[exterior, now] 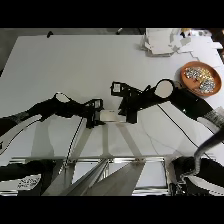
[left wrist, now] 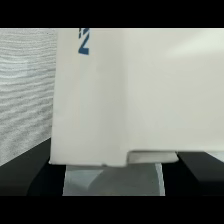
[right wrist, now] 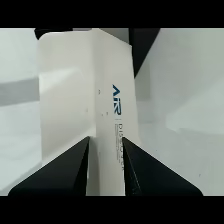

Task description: Fold the box and place the chain.

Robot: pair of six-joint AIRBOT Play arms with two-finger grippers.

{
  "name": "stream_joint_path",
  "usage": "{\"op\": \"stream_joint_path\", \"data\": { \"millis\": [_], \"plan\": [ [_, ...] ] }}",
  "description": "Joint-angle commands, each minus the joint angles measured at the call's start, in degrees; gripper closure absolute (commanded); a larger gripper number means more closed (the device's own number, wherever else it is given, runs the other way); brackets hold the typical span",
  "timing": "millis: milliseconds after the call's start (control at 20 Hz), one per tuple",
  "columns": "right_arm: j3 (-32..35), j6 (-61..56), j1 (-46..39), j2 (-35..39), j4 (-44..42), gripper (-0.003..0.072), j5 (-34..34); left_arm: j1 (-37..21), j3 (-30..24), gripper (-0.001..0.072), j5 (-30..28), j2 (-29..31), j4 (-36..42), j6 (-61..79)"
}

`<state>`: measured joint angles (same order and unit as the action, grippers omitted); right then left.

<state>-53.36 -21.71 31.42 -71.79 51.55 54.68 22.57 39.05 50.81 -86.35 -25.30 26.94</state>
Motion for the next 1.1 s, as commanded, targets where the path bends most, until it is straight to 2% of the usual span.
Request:
{"op": "stream_joint_path", "data": {
  "millis": [0, 400, 450, 550, 750, 1050],
  "plan": [
    [1.07, 1.25, 1.95, 0.31, 1.51, 0.0369, -3.08, 0.02, -0.04, 0.0505, -0.02, 0.07, -0.02, 0.02],
    [1.11, 1.22, 2.21, 0.31, 8.59, 0.0368, -3.89, 0.02, -0.04, 0.0505, 0.0, 0.07, -0.02, 0.02],
    [1.11, 1.22, 2.19, 0.31, 8.9, 0.0393, -4.63, 0.02, -0.04, 0.0505, 0.0, 0.07, -0.02, 0.0],
    [1.11, 1.22, 2.21, 0.31, 9.05, 0.0395, -5.18, 0.04, -0.04, 0.0505, 0.0, 0.07, -0.02, 0.0],
    [1.11, 1.2, 2.21, 0.31, 9.09, 0.0517, -4.94, 0.04, -0.04, 0.0505, 0.0, 0.07, 0.0, 0.02],
    [1.14, 0.74, 2.21, 0.28, 9.07, 0.0546, -4.74, 0.04, -0.04, 0.0505, 0.0, 0.07, -0.02, 0.02]
  ]
}}
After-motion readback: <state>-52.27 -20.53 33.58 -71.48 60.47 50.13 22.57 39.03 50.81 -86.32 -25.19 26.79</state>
